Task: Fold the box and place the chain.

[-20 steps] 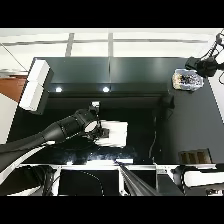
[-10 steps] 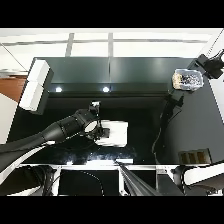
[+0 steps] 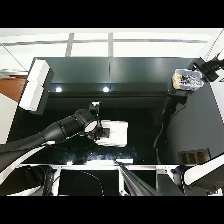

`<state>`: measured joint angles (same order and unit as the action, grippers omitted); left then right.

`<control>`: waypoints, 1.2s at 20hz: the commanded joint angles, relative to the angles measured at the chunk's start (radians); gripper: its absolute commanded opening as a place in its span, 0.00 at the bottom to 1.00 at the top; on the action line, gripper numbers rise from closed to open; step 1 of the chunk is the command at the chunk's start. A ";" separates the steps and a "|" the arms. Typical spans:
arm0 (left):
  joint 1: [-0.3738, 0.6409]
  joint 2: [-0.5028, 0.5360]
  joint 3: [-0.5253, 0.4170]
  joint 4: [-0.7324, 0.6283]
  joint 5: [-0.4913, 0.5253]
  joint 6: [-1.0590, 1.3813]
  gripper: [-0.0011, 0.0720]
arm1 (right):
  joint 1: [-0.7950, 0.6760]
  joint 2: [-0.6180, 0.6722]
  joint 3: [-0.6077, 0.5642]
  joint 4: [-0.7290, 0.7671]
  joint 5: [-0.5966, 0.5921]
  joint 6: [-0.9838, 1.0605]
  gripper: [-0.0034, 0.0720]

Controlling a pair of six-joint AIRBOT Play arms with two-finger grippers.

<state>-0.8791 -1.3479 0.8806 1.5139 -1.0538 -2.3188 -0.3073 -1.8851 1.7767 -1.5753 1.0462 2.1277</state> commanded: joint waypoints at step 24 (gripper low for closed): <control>0.000 0.000 0.000 0.000 0.008 0.000 0.06 | -0.022 0.233 0.018 -0.002 0.055 -0.429 0.11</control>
<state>-0.8791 -1.3479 0.8806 1.5131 -1.0473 -2.3192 -0.3229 -1.7512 1.7939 -1.5791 1.0985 1.8133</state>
